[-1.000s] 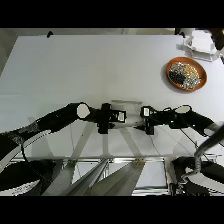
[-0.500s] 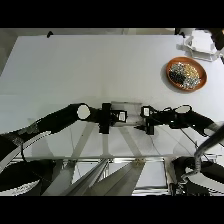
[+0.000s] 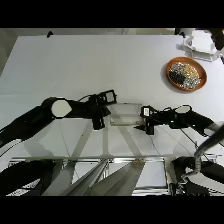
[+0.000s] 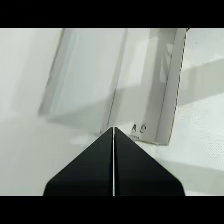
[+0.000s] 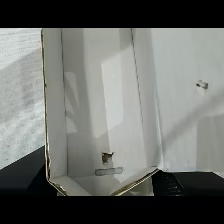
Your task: Fold the box and place the chain.
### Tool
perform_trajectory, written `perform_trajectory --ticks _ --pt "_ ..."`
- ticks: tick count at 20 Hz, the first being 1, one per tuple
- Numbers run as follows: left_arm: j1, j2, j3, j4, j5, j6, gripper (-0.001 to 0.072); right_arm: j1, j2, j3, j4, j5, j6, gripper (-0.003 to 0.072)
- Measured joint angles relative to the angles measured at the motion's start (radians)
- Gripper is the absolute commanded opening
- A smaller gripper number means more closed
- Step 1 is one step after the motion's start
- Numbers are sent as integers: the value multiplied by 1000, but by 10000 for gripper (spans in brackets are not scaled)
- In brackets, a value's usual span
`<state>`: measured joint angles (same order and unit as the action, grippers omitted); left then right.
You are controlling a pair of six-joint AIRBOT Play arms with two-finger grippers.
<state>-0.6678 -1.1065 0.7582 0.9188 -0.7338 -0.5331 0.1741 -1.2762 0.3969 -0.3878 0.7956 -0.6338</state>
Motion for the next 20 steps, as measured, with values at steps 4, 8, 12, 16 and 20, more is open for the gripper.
perform_trajectory --ticks 4,8,12,16,20 --pt "94 116 -55 21 -68 -255 4 0 0 0 0 0 0 343" --pt "210 157 -178 -18 -67 -488 4 0 0 0 0 0 0 343" --pt "266 116 -274 -92 -27 -620 4 0 0 0 0 0 0 343" --pt "268 16 -302 -173 9 -661 3 0 0 0 0 0 0 343" --pt "240 -74 -305 -308 41 -611 2 0 0 0 0 1 0 343"
